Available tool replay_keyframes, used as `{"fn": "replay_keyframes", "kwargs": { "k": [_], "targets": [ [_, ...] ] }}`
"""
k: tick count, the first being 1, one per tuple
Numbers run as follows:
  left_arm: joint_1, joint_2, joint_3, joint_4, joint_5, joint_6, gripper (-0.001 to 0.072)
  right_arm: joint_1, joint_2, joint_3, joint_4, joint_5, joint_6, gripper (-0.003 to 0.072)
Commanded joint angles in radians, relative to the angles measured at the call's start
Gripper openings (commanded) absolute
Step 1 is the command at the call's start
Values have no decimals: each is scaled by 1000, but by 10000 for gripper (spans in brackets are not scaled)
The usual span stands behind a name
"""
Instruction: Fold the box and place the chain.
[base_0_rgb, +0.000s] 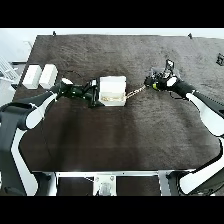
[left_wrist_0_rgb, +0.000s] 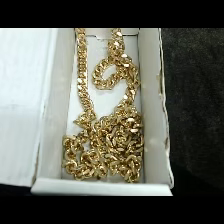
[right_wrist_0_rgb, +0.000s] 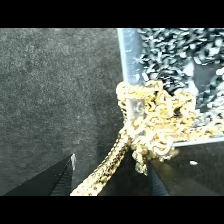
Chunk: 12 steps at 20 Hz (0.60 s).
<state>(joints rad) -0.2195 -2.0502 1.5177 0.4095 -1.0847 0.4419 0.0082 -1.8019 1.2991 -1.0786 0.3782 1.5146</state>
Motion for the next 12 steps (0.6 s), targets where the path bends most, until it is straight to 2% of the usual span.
{"fn": "replay_keyframes", "kwargs": {
  "k": [1,4,7,8,9,11,12],
  "targets": [
    [1,1,0,0,-1,0,579,3,-39,31,-3,3,-9,528],
    [1,1,0,0,-6,0,579,21,-50,41,-3,-6,-60,465],
    [1,1,0,0,-6,0,579,28,-52,44,-3,-9,-60,264],
    [1,1,0,0,-7,0,579,32,-52,44,-3,-8,-60,167],
    [1,1,0,0,-7,0,579,40,-52,44,-3,-9,-61,136],
    [1,1,0,0,-7,0,579,46,-52,44,-3,-9,-60,15],
    [1,1,0,0,-7,0,579,46,-51,44,-3,-8,-57,10]
  ]
}}
